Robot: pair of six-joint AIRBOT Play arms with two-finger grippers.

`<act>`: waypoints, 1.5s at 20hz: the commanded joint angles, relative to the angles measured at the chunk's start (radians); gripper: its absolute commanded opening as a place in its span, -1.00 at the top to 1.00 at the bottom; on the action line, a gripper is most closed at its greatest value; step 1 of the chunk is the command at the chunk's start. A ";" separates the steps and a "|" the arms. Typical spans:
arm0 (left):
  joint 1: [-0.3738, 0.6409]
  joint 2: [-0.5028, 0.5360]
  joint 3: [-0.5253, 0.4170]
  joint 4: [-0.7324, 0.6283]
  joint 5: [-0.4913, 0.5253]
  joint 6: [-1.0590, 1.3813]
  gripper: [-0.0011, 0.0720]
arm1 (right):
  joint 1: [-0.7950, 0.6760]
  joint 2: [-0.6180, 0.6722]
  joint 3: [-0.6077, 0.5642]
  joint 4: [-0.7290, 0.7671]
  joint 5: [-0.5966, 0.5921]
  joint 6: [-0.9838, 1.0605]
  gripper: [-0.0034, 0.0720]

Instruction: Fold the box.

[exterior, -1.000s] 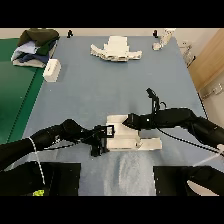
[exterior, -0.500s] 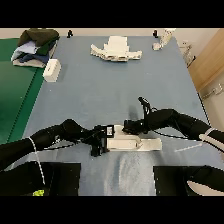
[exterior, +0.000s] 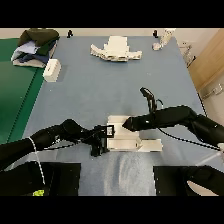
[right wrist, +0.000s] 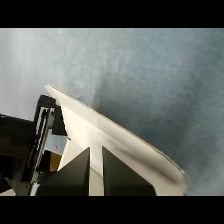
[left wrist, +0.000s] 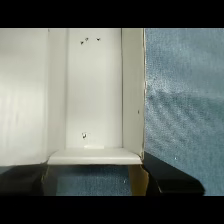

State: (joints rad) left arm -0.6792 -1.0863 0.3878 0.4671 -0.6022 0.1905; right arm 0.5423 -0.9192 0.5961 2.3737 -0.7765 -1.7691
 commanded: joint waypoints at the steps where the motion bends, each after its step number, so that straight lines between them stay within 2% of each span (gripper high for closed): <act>1: 0.000 0.001 0.000 0.000 0.000 0.000 -0.46 | 0.000 0.151 0.005 -0.122 -0.126 -0.033 0.57; 5: 0.000 0.001 0.000 0.000 0.000 0.000 -0.46 | 0.000 0.297 -0.002 -0.171 -0.406 -0.232 0.57; 6: 0.000 0.001 0.000 0.000 0.000 0.000 -0.46 | 0.000 0.317 -0.003 -0.209 -0.475 -0.248 0.37; 7: 0.000 0.001 0.000 0.000 0.000 0.000 -0.46 | 0.000 0.330 -0.008 -0.279 -0.533 -0.248 -0.18; 8: 0.000 0.001 0.000 0.000 0.000 0.000 -0.46 | 0.000 0.331 -0.015 -0.350 -0.568 -0.266 -0.40; 10: 0.000 0.001 0.000 0.001 0.000 0.000 -0.46 | 0.000 0.322 -0.040 -0.463 -0.566 -0.344 -0.49; 13: 0.000 0.001 0.000 0.000 0.000 0.000 -0.46 | 0.000 0.285 -0.076 -0.564 -0.449 -0.493 -0.49; 17: 0.000 0.001 0.000 0.000 0.000 0.000 -0.46 | 0.002 0.207 -0.110 -0.484 -0.299 -0.721 -0.49; 21: 0.000 0.001 0.000 0.001 0.000 0.000 -0.46 | 0.002 0.147 -0.116 -0.401 -0.236 -0.886 -0.49; 26: 0.000 0.001 0.000 0.000 0.000 0.000 -0.46 | 0.002 0.084 -0.116 -0.402 -0.210 -0.939 -0.43; 28: 0.000 0.001 0.000 0.000 0.000 0.000 -0.46 | 0.002 0.072 -0.116 -0.394 -0.206 -0.965 0.06; 30: 0.000 0.001 0.000 0.000 0.000 0.000 -0.46 | 0.002 0.063 -0.116 -0.371 -0.206 -0.972 0.19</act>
